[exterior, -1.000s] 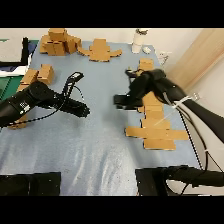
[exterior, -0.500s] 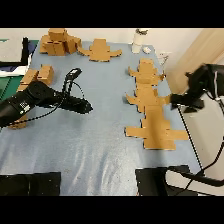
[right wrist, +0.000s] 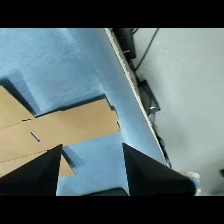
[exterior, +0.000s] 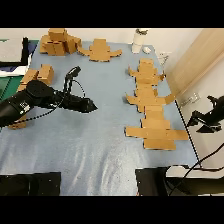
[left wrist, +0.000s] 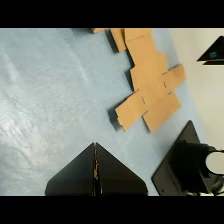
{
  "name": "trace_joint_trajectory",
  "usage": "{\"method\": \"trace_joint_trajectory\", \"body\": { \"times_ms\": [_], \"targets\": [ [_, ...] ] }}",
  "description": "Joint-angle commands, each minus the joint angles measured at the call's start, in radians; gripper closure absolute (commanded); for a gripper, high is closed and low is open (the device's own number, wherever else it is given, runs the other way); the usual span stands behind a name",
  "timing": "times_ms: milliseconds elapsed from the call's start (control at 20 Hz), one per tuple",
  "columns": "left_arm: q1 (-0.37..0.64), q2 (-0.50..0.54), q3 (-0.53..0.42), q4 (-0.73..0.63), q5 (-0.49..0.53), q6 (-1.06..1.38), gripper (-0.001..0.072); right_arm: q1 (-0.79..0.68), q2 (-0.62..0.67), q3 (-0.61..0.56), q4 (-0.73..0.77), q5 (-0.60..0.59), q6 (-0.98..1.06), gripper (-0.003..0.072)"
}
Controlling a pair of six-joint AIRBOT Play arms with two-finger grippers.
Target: Fold the box.
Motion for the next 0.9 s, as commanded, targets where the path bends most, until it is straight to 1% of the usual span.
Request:
{"method": "trace_joint_trajectory", "body": {
  "times_ms": [0,100,250,450,750,800,850],
  "targets": [
    [0.001,0.000,0.001,-0.057,-0.072,-0.001,0.0697,-0.098,-0.050,-0.018,0.105,-0.005,-0.113,0.0104],
    [0.000,0.000,0.001,-0.092,-0.106,0.000,0.0697,-0.118,-0.068,-0.018,0.106,-0.005,-0.134,0.0107],
    [0.000,0.000,0.001,-0.120,-0.122,0.000,0.0697,-0.140,-0.110,-0.018,0.106,-0.005,-0.135,0.0107],
    [0.000,0.000,0.001,-0.137,-0.122,0.000,0.0697,-0.140,-0.153,-0.018,0.129,-0.011,-0.171,0.0107],
    [0.000,0.000,0.001,-0.148,-0.122,0.000,0.0697,-0.140,-0.182,-0.018,0.144,-0.008,-0.201,0.0113],
    [0.000,0.000,0.001,-0.153,-0.123,0.000,0.0697,-0.140,-0.182,-0.018,0.149,-0.005,-0.205,0.0120],
    [0.000,0.000,0.001,-0.155,-0.123,0.000,0.0697,-0.140,-0.182,-0.018,0.155,-0.006,-0.206,0.0149]
  ]
}}
